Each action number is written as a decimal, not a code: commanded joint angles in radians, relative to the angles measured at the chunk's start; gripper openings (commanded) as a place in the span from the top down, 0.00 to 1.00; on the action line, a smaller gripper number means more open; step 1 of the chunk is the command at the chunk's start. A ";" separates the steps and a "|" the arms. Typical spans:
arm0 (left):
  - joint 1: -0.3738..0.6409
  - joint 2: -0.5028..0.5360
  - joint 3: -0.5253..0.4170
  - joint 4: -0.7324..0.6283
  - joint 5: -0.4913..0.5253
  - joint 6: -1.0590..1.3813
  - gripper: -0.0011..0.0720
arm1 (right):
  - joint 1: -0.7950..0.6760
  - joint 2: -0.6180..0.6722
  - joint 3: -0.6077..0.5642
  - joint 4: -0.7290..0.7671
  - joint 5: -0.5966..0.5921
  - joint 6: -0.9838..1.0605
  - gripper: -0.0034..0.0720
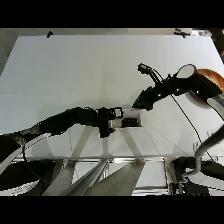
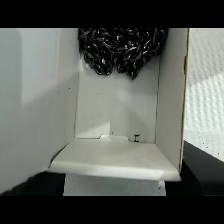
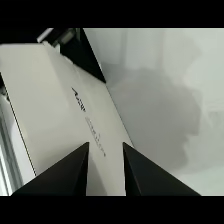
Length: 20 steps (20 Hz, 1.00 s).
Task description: Fold the box and place the chain.
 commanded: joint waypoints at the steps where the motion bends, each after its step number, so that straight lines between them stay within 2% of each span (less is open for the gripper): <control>1: -0.001 0.000 0.000 0.000 0.000 0.000 0.97 | 0.054 0.029 0.010 -0.163 0.029 -0.015 0.62; 4: -0.001 0.000 0.000 0.000 0.000 0.000 0.97 | 0.135 0.029 0.010 -0.265 0.028 -0.013 0.59; 8: -0.001 0.000 0.000 0.000 0.000 0.000 0.97 | 0.219 0.055 0.010 -0.285 0.034 0.046 0.49; 12: -0.001 0.000 0.000 0.000 0.000 0.000 0.97 | 0.310 0.138 0.010 -0.370 -0.024 0.077 0.49; 16: -0.001 0.000 0.000 0.000 0.000 0.000 0.97 | 0.388 0.149 0.010 -0.476 -0.077 0.143 0.50; 20: -0.001 0.000 0.000 0.000 0.000 0.000 0.97 | 0.446 0.148 0.010 -0.513 -0.119 0.169 0.50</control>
